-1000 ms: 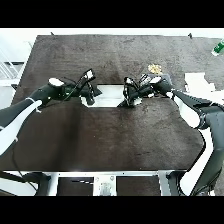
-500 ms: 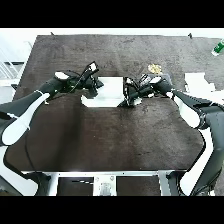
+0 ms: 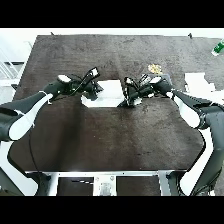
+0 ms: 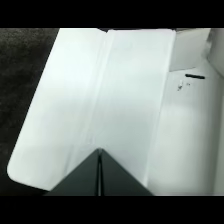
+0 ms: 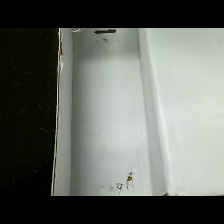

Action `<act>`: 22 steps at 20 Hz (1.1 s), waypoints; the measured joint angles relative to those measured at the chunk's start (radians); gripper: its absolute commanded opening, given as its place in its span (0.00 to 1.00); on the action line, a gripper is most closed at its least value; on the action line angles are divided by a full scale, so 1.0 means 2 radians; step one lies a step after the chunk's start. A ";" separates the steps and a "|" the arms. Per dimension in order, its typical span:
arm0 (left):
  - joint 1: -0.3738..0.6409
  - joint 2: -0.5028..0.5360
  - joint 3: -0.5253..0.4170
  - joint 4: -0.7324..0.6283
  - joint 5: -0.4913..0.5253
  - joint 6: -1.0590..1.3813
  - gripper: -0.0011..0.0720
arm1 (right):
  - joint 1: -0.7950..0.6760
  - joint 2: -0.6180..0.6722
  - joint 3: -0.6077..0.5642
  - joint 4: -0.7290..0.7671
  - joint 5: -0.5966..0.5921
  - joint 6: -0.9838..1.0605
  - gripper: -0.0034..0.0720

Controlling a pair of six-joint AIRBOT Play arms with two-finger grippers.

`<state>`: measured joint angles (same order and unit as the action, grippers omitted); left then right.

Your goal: Fold the box and place the chain.

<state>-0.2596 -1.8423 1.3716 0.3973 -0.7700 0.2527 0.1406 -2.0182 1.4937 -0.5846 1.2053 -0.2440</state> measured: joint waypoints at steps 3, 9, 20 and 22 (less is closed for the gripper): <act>0.000 -0.001 0.001 0.006 -0.002 0.000 0.04 | 0.000 0.000 0.000 0.000 0.000 0.000 0.68; 0.013 0.013 0.024 0.021 -0.039 -0.011 0.04 | 0.000 0.000 0.000 0.000 0.000 0.000 0.68; 0.031 0.048 0.041 0.242 -0.172 -0.074 0.89 | 0.000 0.000 0.000 0.000 0.000 0.000 0.68; 0.020 0.047 0.041 0.266 -0.170 -0.080 0.89 | 0.000 0.000 0.000 0.000 0.000 0.000 0.68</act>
<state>-0.2203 -1.7485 1.4536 0.9302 -1.1107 0.0929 0.1406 -2.0182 1.4937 -0.5842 1.2053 -0.2436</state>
